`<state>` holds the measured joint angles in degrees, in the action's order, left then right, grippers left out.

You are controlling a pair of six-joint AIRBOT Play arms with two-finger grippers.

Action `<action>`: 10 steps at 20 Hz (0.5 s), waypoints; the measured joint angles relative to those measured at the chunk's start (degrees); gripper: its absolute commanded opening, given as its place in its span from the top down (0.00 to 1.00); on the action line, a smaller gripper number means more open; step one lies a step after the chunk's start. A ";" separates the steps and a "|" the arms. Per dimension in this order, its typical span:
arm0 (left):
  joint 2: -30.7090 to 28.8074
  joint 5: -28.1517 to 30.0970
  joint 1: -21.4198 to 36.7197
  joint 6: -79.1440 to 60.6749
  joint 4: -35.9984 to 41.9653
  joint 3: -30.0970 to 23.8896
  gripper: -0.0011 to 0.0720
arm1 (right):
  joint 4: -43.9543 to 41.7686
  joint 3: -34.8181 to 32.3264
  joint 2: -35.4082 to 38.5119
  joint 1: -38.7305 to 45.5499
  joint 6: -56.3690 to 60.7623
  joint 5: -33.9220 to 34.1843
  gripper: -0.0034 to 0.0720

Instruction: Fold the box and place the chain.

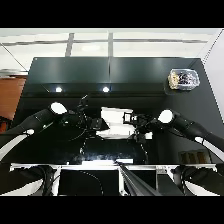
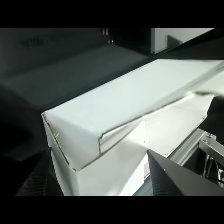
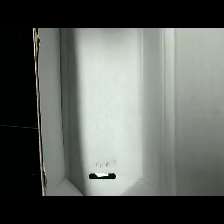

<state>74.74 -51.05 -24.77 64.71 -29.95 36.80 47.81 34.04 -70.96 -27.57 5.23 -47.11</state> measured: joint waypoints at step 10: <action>0.00 -0.33 -2.12 9.66 -8.15 3.41 0.03 | 0.02 0.00 0.00 0.00 -0.02 0.02 0.33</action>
<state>74.74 -51.37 -26.89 74.37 -38.11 40.21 47.83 34.04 -70.96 -27.57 5.21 -47.09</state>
